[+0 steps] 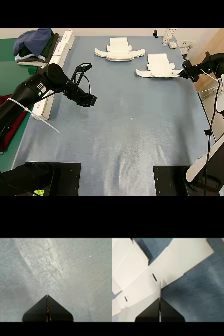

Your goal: Fold the box.

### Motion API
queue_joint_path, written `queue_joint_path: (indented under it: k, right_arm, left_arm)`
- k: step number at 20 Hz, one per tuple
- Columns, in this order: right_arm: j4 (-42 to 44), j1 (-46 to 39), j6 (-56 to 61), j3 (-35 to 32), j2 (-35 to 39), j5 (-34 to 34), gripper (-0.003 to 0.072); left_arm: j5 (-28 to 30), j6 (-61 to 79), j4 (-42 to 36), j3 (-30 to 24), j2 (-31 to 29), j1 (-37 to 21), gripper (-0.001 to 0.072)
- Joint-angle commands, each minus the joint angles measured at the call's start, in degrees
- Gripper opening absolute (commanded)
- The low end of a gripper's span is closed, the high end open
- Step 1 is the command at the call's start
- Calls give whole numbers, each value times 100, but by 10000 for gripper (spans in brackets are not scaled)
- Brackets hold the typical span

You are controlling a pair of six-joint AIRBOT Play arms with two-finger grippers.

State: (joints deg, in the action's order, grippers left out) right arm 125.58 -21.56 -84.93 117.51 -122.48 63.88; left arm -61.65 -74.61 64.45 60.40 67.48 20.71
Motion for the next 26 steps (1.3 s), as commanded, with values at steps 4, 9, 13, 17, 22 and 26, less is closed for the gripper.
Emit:
queue_joint_path:
  k: [4,9,13,17,22,26]
  right_arm:
    - [162,101,-20,-151,352,807,-2]
    - [15,396,2,-1770,1578,885,-2]
    - [24,944,79,-4380,3526,-162,-2]
    - [17,1716,592,-7053,5617,-973,-1]
    - [15,2673,1515,-9082,7477,-1716,0]
    - [-28,2959,1696,-9425,7818,-1631,184]
  left_arm:
    - [0,2,0,7,4,2,14]
    - [2,0,0,7,4,2,14]
    - [2,0,0,7,4,2,14]
    - [0,2,0,7,4,2,14]
    - [2,0,0,7,4,2,14]
    - [2,2,0,7,4,2,14]
